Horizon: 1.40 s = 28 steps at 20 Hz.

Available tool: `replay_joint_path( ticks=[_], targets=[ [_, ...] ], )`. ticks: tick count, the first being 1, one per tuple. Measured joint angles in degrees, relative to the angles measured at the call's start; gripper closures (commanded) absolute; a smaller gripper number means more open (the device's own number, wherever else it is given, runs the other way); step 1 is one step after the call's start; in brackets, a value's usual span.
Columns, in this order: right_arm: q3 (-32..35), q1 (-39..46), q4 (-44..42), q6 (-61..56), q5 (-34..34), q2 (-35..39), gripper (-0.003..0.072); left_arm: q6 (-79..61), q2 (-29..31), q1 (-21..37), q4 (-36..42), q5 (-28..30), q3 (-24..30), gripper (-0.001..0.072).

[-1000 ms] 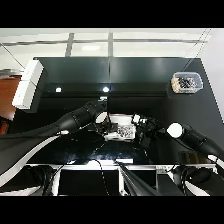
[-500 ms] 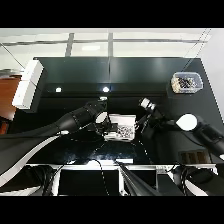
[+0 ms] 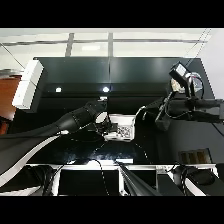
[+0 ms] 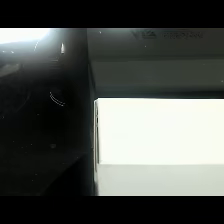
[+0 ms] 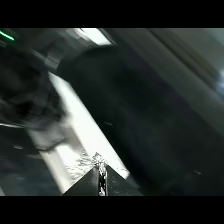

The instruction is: Fold the box and place the chain.

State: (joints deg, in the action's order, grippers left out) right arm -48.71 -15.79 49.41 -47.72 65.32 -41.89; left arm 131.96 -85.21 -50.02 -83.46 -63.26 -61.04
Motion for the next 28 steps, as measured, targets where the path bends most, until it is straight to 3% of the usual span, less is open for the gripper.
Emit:
replay_joint_path(
  ticks=[5, 12, 13, 15, 19, 21, 22, 27, 28],
  targets=[
    [-1.7, -3.8, -5.9, -0.8, 1.3, -2.5, 0.0669, 0.0, 0.0, 0.0, 0.0, 0.3, 0.0, 0.0683],
    [-1.9, -9.8, -5.6, -1.2, 1.3, -13.0, 0.0668, 0.0, 0.0, 0.0, -0.3, 0.7, 0.0, 0.0683],
    [-1.9, -10.3, -5.3, -1.2, 1.4, -14.2, 0.0632, 0.0, 0.0, 0.0, -0.3, 0.7, 0.0, 0.0683],
    [-1.8, -10.7, -4.2, -1.3, 1.6, -15.8, 0.0054, 0.0, 0.0, 0.0, -0.3, 0.7, 0.0, 0.0683],
    [-1.8, -8.1, 0.5, -3.1, 5.5, -16.7, 0.0025, 0.0, 0.0, 0.0, -0.3, 0.7, 0.0, 0.0683],
    [-1.8, -4.2, 2.5, -4.2, 9.2, -16.0, 0.0021, 0.0, 0.0, 0.0, -0.3, 0.7, 0.0, 0.0683],
    [-1.8, -1.6, 3.4, -4.6, 10.9, -15.5, -0.0023, 0.0, 0.0, 0.0, -0.3, 0.8, 0.0, 0.0683],
    [-1.8, 10.6, 5.1, -6.6, 16.0, -13.3, -0.0023, 0.0, 0.0, 0.3, -0.2, 1.4, 0.0, 0.068],
    [-1.9, 12.3, 5.1, -7.1, 16.5, -13.1, -0.0023, 0.0, 0.0, 0.3, -0.1, 1.4, 0.0, 0.063]
  ],
)
